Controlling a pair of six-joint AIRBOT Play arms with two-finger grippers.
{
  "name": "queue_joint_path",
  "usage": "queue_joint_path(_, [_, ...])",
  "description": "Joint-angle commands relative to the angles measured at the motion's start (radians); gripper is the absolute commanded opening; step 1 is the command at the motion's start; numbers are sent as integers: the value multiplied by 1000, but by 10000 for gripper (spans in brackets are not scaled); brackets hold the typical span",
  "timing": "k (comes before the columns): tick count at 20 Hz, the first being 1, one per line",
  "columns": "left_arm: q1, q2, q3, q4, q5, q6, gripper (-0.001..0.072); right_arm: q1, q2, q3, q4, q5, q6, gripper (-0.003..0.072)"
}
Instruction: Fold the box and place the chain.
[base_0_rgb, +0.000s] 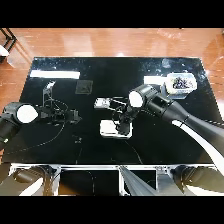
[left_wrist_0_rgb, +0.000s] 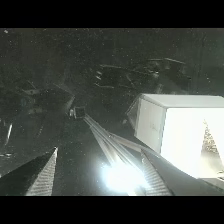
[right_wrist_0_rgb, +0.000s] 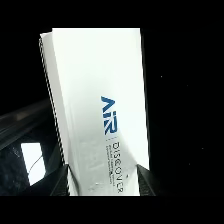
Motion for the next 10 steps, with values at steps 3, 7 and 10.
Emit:
queue_joint_path(3, [1,-1,0,1,1,0,630,1,-1,1,0,-18,0,466])
queue_joint_path(7, [1,-1,0,0,1,0,630,1,-1,1,-2,-21,0,466])
queue_joint_path(10, [1,-1,0,1,1,0,630,1,-7,1,-2,-21,0,466])
